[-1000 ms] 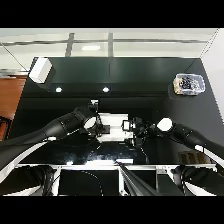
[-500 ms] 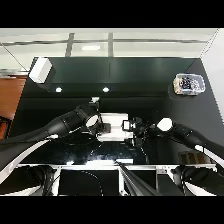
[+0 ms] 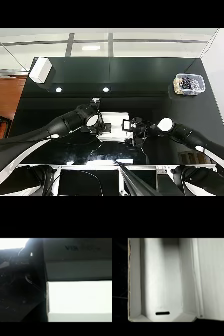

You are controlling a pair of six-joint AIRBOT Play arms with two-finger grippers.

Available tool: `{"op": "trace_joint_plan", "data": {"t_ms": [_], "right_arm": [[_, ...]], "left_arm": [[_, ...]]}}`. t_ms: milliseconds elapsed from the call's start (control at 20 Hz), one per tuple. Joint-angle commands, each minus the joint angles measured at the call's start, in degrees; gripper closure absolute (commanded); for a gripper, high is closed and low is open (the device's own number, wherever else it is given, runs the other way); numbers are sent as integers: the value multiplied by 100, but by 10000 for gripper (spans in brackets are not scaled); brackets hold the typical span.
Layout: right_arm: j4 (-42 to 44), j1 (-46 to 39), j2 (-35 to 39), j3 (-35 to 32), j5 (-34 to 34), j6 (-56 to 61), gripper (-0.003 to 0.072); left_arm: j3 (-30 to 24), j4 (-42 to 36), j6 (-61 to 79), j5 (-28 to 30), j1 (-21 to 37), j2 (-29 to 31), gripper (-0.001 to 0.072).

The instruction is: Fold the box and place the chain.

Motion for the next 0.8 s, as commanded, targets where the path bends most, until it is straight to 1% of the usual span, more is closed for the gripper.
{"op": "trace_joint_plan", "data": {"t_ms": [0, 150, 200, 250, 300, 400, 550, 600, 650, 750], "right_arm": [[-501, -7, 356, 7, 37, 481, 19], [-957, -4, 614, 7, 94, 520, 20], [-984, -4, 614, 7, 138, 520, 22], [-984, -4, 614, 7, 166, 520, 61], [-981, -4, 614, 7, 168, 518, 71], [-984, -4, 614, 7, 177, 518, 71], [-931, -2, 614, 7, 337, 522, 71], [-841, -4, 614, 4, 439, 522, 104], [-688, -2, 612, 4, 509, 522, 243], [-299, -4, 599, 2, 522, 522, 258]], "left_arm": [[0, -2, -4, -46, -4, -4, 685], [0, 0, -4, -50, -2, -4, 685], [0, 0, -2, -52, -2, -4, 685], [0, 2, 0, -59, -2, -4, 686], [0, 2, 24, -81, -2, -4, 686], [0, 50, 61, -201, -2, -4, 685], [0, 44, 59, -212, -2, -4, 685], [0, 44, 59, -190, -2, -4, 685], [0, 39, 59, -190, -2, -4, 686], [0, 20, 59, -179, -4, -4, 685]]}}
